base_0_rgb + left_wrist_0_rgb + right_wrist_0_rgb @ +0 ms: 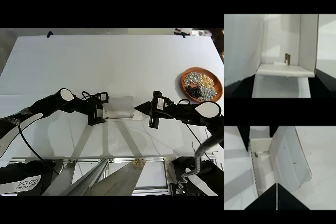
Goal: Fold the box and place the chain.
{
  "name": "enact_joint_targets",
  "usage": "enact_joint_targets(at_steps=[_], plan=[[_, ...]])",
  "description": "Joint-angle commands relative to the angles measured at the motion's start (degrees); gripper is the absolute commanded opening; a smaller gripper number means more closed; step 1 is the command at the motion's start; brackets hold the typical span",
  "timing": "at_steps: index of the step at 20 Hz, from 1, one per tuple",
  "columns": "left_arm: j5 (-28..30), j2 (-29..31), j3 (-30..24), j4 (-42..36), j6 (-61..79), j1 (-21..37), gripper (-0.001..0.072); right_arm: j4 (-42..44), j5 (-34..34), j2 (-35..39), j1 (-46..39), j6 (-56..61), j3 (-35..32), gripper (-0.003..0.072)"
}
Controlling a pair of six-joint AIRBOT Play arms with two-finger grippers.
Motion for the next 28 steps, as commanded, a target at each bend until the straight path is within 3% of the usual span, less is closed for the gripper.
enact_joint_targets(at_steps=[1,5,7,9,14,25,28], plan=[[-0.7,-1.0,0.0,-7.2,6.6,0.3,0.0695,0.0,-0.3,0.0,0.0,-0.3,0.0,0.0008],[-0.7,-3.0,0.0,-7.2,6.8,0.3,0.0683,0.0,-1.4,0.0,0.0,-0.3,0.0,0.0008],[-0.9,-3.5,0.0,-7.2,6.8,0.3,0.0459,0.0,-1.4,0.0,0.0,-0.3,0.0,0.0008],[-0.9,-3.5,0.0,-7.2,6.8,0.3,0.0380,0.0,-1.4,-0.1,0.0,-0.4,0.0,0.0008],[-0.9,-3.5,0.0,-7.2,6.8,0.3,0.0382,6.8,-3.7,-3.2,0.0,-0.3,0.0,0.0007],[-1.2,-3.5,0.0,-7.2,6.8,0.3,0.0383,24.9,-35.8,-16.4,11.7,3.4,0.0,0.0003],[-1.2,-3.5,0.0,-7.2,6.8,0.3,0.0383,23.0,-37.0,-16.4,11.7,8.4,0.0,0.0003]])
